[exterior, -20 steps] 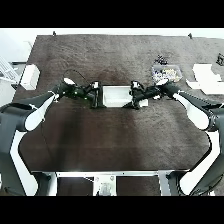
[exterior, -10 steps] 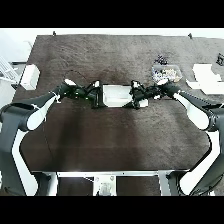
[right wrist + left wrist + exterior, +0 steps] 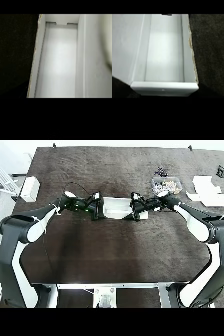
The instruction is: Fold the box and place the chain.
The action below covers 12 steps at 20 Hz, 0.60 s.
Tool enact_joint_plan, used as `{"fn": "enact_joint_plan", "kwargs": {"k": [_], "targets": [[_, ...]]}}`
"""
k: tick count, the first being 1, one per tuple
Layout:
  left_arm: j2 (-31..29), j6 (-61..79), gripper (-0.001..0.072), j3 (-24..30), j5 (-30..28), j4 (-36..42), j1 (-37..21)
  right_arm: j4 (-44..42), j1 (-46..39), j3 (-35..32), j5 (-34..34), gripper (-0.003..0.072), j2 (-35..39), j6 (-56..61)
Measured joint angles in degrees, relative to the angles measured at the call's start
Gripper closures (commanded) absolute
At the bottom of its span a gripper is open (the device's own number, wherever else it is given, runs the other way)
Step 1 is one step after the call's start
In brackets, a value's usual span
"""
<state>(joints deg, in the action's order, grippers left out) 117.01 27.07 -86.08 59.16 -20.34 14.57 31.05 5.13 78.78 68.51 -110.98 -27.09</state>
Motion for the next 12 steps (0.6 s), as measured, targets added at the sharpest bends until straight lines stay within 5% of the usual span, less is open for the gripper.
{"fn": "enact_joint_plan", "kwargs": {"k": [12], "targets": [[0.00,-0.07,0.0239,0.00,-0.46,-0.11,0.00,0.00,0.00,0.00,0.07,0.0099,0.00,0.00]]}}
